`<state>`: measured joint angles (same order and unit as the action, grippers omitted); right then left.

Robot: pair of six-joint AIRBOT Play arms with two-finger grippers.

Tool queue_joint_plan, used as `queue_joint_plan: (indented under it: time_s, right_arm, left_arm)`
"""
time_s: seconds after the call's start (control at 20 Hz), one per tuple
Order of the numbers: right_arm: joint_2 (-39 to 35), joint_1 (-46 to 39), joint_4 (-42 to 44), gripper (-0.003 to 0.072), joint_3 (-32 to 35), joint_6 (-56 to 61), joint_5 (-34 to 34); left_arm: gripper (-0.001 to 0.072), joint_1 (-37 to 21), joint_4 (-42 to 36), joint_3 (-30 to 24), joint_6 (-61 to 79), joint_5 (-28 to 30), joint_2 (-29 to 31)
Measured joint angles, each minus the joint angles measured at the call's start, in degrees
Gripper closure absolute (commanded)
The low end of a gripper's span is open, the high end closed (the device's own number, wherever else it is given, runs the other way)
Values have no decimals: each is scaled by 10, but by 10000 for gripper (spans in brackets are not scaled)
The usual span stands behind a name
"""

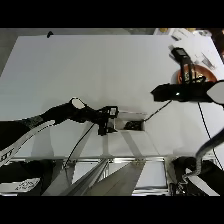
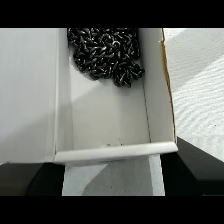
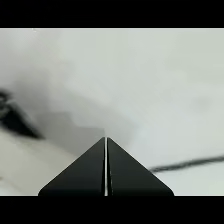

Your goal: Fold the box and place the chain.

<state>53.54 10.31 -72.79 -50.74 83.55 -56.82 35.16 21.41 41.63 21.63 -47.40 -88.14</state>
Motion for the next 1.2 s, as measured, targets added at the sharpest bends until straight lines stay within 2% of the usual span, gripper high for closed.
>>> queue_joint_plan:
  time_s: [0.05,0.1,0.45,0.8,0.9,1.05,1.1,1.2]
  right_arm:
    - [21,-23,-28,495,-2,8,-4]
    - [43,-42,-50,426,-3,14,-4]
    - [168,-73,-121,427,17,33,17]
    - [223,-61,-138,430,27,37,32]
    - [233,-60,-141,443,27,41,33]
    - [245,-59,-143,564,28,50,30]
    - [248,-59,-144,646,28,52,27]
    - [250,-59,-145,672,30,59,21]
  left_arm:
    - [317,0,0,0,0,0,0]
    - [317,0,0,0,0,0,0]
    - [317,0,0,0,0,0,0]
    - [317,0,0,0,0,0,0]
    - [317,0,0,0,0,0,0]
    - [317,0,0,0,0,0,0]
    - [317,0,0,0,0,0,0]
    - [317,0,0,0,0,0,0]
